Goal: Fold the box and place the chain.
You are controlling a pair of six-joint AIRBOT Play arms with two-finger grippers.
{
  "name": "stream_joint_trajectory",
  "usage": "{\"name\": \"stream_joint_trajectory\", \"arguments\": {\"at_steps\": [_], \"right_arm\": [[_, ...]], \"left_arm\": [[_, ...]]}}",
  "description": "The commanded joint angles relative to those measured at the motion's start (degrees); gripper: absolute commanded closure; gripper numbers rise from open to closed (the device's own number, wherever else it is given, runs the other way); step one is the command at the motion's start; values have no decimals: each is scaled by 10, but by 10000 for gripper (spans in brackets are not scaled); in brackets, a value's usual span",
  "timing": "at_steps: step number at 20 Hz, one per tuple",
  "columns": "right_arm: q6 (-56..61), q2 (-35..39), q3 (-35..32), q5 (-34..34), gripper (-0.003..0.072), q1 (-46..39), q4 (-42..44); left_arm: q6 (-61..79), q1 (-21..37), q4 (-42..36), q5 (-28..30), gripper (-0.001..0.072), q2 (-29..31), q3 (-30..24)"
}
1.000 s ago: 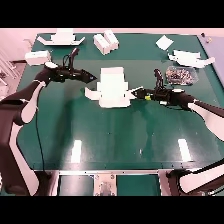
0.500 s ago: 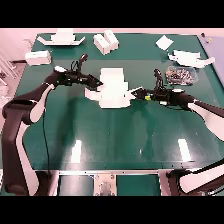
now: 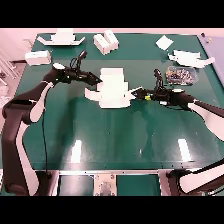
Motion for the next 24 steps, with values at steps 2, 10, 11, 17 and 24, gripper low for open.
{"name": "stream_joint_trajectory", "arguments": {"at_steps": [2, 10, 11, 17, 24], "right_arm": [[0, 0, 0, 0, 670, 0, 0], [0, 0, 0, 0, 670, 0, 0], [0, 0, 0, 0, 670, 0, 0], [0, 0, 0, 0, 670, 0, 0], [0, 0, 0, 0, 670, 0, -5]], "left_arm": [[-40, 1, 58, 4, 353, 0, 22], [-54, 1, 85, -21, 353, -7, 22], [-56, 1, 80, -32, 353, -11, 22], [-64, 1, 33, -50, 352, -19, 22], [-74, 0, -4, -70, 353, -45, 22]]}}
